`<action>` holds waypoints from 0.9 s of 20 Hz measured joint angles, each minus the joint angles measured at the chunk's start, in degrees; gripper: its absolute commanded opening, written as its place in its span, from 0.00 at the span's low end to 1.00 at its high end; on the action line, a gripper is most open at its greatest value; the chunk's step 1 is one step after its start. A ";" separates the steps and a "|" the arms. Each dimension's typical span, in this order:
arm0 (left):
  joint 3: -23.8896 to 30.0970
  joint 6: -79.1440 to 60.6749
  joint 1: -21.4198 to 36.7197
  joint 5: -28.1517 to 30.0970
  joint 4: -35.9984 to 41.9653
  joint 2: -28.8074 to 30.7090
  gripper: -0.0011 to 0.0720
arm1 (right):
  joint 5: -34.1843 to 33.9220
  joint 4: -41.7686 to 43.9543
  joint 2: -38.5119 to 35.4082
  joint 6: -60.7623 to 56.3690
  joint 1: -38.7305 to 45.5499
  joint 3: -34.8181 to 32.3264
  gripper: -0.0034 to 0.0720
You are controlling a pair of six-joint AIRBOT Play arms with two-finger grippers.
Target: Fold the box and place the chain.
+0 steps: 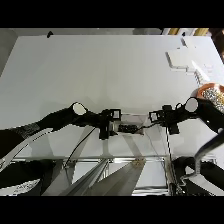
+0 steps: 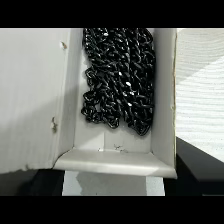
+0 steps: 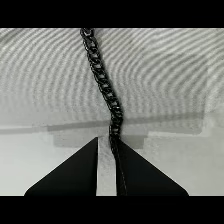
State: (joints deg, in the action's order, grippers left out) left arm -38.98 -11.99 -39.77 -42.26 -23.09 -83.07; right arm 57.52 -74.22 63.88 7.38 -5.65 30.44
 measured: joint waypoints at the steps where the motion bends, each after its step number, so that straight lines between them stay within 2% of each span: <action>1: 0.00 0.00 0.00 0.00 -0.02 0.00 0.55 | -0.48 0.00 -0.02 0.00 0.00 -0.46 0.07; 5: 0.00 0.00 0.00 0.00 0.00 0.00 0.55 | -1.14 0.00 -0.92 -0.04 -0.02 -1.57 0.07; 13: 0.00 0.00 0.02 0.00 0.00 0.00 0.55 | 0.92 2.32 -11.58 -2.29 -0.07 -1.92 0.07; 16: 0.00 0.00 0.02 0.00 0.00 0.00 0.55 | 1.33 3.23 -12.35 -2.67 -0.07 -2.01 0.35; 18: 0.00 0.00 0.02 0.00 0.00 0.00 0.55 | 0.50 3.48 -11.47 -2.84 -0.07 -2.34 0.35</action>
State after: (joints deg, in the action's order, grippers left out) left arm -38.98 -11.99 -39.75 -42.26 -23.09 -83.07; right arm 58.02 -70.74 52.40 4.54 -5.72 28.10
